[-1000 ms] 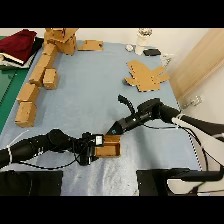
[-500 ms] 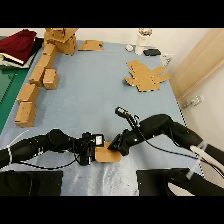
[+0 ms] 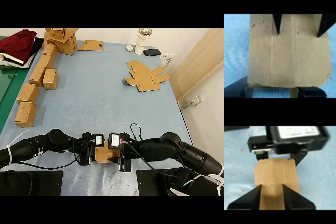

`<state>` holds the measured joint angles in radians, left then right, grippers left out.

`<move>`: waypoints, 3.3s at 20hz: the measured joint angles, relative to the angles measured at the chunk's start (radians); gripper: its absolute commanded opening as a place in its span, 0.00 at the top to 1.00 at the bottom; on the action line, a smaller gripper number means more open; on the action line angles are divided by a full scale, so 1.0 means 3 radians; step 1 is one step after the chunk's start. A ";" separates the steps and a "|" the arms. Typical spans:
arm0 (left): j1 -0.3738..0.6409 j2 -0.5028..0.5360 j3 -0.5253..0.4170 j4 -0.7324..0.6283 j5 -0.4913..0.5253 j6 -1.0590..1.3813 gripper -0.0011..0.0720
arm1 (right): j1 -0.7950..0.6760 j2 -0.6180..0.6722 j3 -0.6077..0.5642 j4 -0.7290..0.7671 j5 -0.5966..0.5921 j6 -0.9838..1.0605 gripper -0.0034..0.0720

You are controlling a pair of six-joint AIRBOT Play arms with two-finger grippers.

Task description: Fold the box.

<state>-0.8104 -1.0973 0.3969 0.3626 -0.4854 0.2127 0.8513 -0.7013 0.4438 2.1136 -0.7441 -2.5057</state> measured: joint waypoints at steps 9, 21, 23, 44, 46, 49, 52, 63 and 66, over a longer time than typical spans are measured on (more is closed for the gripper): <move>0.0000 0.0000 0.0000 0.0000 0.0001 -0.0001 0.39 | 0.0225 -0.0028 -0.0023 -0.0649 0.0313 0.0001 0.23; 0.0000 0.0000 0.0001 0.0000 0.0001 0.0000 0.39 | 0.0425 -0.0015 -0.0136 -0.1008 0.0534 0.0263 0.37; 0.0000 0.0000 0.0000 0.0000 0.0001 0.0000 0.39 | 0.0425 0.0015 -0.0137 -0.1029 0.0540 0.0286 0.43; 0.0000 0.0000 0.0001 -0.0001 -0.0003 0.0001 0.39 | 0.0432 0.0122 -0.0141 -0.1090 0.0412 0.0524 0.74; -0.0001 0.0000 0.0001 -0.0001 -0.0008 0.0003 0.39 | 0.0432 0.0122 -0.0141 -0.1047 0.0371 0.0526 0.56; 0.0000 0.0000 0.0000 0.0003 -0.0004 0.0003 0.39 | 0.0431 0.0122 -0.0142 -0.1006 0.0322 0.0530 0.50; 0.0000 0.0000 0.0001 0.0001 -0.0003 0.0003 0.39 | 0.0431 0.0121 -0.0123 -0.0958 0.0291 0.0530 0.50; 0.0000 0.0000 0.0001 0.0001 -0.0001 0.0001 0.39 | 0.0426 0.0507 -0.0025 -0.0459 -0.0345 0.2197 0.95; -0.0001 0.0000 0.0000 0.0001 0.0000 0.0001 0.39 | 0.0426 0.0810 -0.0450 0.0080 -0.0058 0.3122 0.95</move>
<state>-0.8108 -1.0973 0.3969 0.3630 -0.4854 0.2131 0.9791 -0.4583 0.3088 2.1376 -0.7616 -1.5692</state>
